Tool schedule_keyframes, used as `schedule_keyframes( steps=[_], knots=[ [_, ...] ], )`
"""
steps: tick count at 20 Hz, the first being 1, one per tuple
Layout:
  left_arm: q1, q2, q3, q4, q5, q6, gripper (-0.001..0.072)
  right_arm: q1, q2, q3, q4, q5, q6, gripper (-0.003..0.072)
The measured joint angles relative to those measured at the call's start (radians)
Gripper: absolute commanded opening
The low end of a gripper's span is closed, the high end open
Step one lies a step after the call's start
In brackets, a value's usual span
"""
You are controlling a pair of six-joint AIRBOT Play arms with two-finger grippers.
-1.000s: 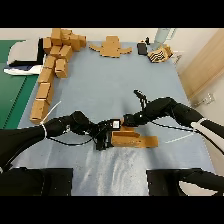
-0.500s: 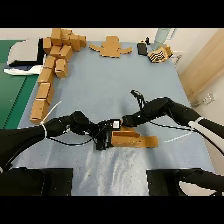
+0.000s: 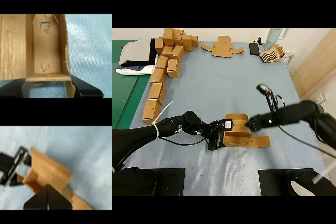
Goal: Fold the box.
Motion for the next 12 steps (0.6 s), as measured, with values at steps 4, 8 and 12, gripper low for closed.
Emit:
schedule_keyframes(
  steps=[4, 8, 12],
  knots=[
    [0.000, 0.000, 0.000, 0.000, 0.000, 0.000, 0.0524, 0.026, 0.120, -0.142, -0.064, -0.111, -0.092, 0.0495],
    [0.000, 0.000, 0.000, 0.000, 0.000, 0.000, 0.0524, 0.034, 0.127, -0.196, -0.224, -0.055, -0.229, 0.0529],
    [0.000, 0.000, 0.000, 0.000, 0.000, 0.000, 0.0525, 0.035, 0.071, -0.211, -0.310, 0.074, -0.373, 0.0528]
  ],
)
